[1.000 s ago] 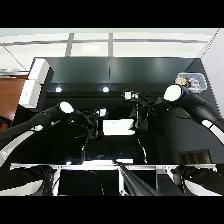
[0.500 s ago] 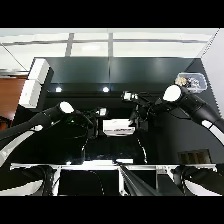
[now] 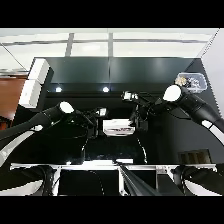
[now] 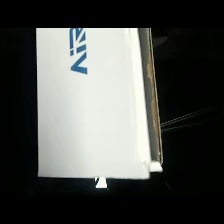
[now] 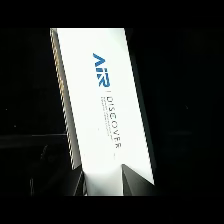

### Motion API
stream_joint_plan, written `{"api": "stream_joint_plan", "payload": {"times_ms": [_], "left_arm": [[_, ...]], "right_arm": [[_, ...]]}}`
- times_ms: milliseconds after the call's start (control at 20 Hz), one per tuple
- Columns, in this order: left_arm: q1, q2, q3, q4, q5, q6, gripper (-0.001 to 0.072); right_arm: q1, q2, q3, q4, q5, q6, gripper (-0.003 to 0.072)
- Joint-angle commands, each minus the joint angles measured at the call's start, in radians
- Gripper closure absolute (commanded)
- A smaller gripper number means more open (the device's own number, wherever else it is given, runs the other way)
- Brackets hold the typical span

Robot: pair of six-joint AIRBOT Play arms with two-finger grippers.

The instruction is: Fold the box and place the chain.

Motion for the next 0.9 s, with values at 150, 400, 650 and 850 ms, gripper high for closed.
{"api": "stream_joint_plan", "payload": {"times_ms": [150, 400, 650, 850], "left_arm": [[0.000, 0.000, 0.000, 0.000, -0.001, 0.001, 0.0337], [0.000, 0.000, 0.000, 0.000, -0.001, 0.001, 0.0337], [0.000, 0.000, 0.000, 0.000, -0.002, 0.001, 0.0337], [0.000, 0.000, 0.000, 0.000, -0.002, 0.001, 0.0337]], "right_arm": [[0.001, 0.000, -0.010, -0.008, 0.019, -0.001, 0.0418], [0.001, 0.000, -0.010, -0.008, 0.019, -0.001, 0.0417], [0.001, 0.000, -0.010, -0.008, 0.020, -0.001, 0.0418], [0.001, 0.000, -0.010, -0.010, 0.020, -0.001, 0.0418]]}}
